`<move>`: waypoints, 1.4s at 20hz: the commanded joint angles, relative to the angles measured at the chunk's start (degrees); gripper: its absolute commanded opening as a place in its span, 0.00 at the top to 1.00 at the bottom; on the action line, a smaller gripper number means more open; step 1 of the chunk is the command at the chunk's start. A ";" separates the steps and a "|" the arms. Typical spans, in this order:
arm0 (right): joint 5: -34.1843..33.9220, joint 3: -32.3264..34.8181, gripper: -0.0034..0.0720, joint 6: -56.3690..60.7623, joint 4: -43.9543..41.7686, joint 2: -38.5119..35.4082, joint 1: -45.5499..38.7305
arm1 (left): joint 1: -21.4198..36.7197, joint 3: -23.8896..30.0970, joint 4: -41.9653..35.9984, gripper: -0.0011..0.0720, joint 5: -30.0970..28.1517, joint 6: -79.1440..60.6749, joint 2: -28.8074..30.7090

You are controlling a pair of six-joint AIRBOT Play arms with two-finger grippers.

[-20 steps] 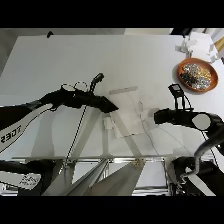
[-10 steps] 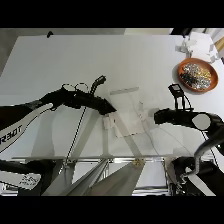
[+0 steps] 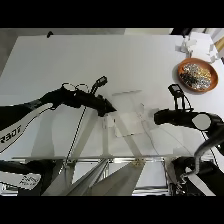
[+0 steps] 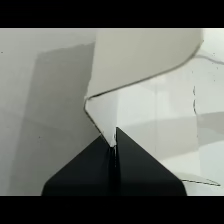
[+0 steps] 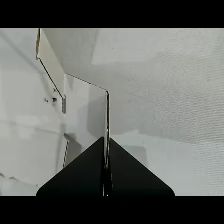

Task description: Fold the box and place the chain.

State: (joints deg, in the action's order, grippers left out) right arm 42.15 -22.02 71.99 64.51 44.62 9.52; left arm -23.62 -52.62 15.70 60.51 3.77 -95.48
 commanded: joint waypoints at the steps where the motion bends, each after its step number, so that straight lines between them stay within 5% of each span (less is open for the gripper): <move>1: 1.46 -0.26 0.83 -0.02 -0.09 -0.72 0.04 | -0.04 -1.90 4.90 0.98 1.75 -2.84 0.09; 4: 5.51 -2.71 0.75 -0.57 0.15 -2.71 0.04 | -0.04 -2.95 6.29 0.98 2.71 -8.15 0.70; 7: 10.05 -5.86 0.53 -0.57 1.60 -6.84 0.04 | -0.07 -2.95 6.64 0.98 2.71 -9.35 1.99; 14: 18.40 -7.91 0.51 -3.28 9.31 -17.99 0.04 | -4.63 -2.16 11.23 0.99 0.22 -10.34 2.89; 21: 20.00 -7.89 0.51 -3.23 9.18 -18.64 0.04 | -7.41 -1.77 2.86 0.99 -5.79 -16.24 2.75; 28: 20.00 -7.89 0.51 -3.26 9.20 -18.64 0.04 | -7.43 -1.31 2.73 0.99 -10.43 -16.39 2.69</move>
